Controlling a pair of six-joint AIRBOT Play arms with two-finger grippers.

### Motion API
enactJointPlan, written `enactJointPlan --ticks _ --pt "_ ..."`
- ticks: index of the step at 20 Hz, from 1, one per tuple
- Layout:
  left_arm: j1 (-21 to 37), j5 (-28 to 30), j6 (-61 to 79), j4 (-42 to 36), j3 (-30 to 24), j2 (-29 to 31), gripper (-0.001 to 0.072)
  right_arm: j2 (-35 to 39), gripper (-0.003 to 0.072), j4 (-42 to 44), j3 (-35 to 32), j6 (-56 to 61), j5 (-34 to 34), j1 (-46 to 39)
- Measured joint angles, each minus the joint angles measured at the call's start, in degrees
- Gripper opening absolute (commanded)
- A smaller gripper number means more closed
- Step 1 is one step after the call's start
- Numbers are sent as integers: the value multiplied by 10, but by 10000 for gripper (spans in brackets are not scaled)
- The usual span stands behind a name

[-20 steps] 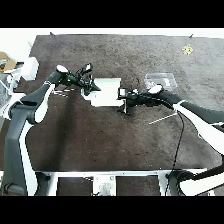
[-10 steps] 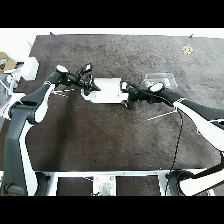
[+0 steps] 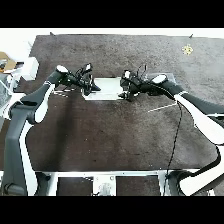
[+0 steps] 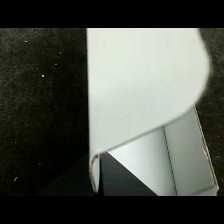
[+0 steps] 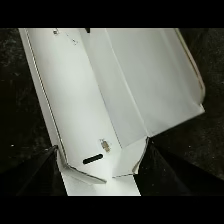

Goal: Fold the box and place the chain.

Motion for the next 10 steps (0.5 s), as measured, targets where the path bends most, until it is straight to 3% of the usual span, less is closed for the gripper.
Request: enactJointPlan --ticks 10 --pt "0 0 0 0 0 0 14 -123 653 0 152 7 180 -30"
